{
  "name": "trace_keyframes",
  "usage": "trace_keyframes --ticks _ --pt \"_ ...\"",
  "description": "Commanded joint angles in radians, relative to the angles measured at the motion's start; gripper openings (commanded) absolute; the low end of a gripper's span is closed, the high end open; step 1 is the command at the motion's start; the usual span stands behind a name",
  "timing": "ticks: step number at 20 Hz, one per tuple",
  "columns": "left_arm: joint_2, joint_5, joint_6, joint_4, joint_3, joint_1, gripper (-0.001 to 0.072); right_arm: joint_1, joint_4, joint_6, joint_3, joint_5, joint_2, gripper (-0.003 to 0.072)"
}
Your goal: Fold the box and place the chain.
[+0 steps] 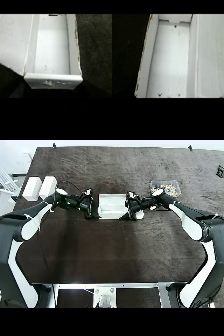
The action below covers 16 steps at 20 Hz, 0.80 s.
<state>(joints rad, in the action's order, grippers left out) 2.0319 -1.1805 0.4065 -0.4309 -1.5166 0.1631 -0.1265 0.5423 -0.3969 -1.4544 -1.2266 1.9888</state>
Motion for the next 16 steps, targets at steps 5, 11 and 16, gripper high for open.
trace_keyframes --ticks 5,11,16 --pt "0.001 0.02 0.01 0.011 -0.001 0.012 0.0716 -0.001 0.0 0.0 0.0 -0.002 0.0 0.0592" --pt "0.011 0.045 0.01 0.03 -0.001 0.021 0.0699 -0.001 0.0 0.0 0.0 -0.002 0.0 0.0592" --pt "0.018 0.053 0.021 0.043 -0.001 0.021 0.0698 -0.001 0.0 0.0 0.0 -0.002 0.0 0.0591"
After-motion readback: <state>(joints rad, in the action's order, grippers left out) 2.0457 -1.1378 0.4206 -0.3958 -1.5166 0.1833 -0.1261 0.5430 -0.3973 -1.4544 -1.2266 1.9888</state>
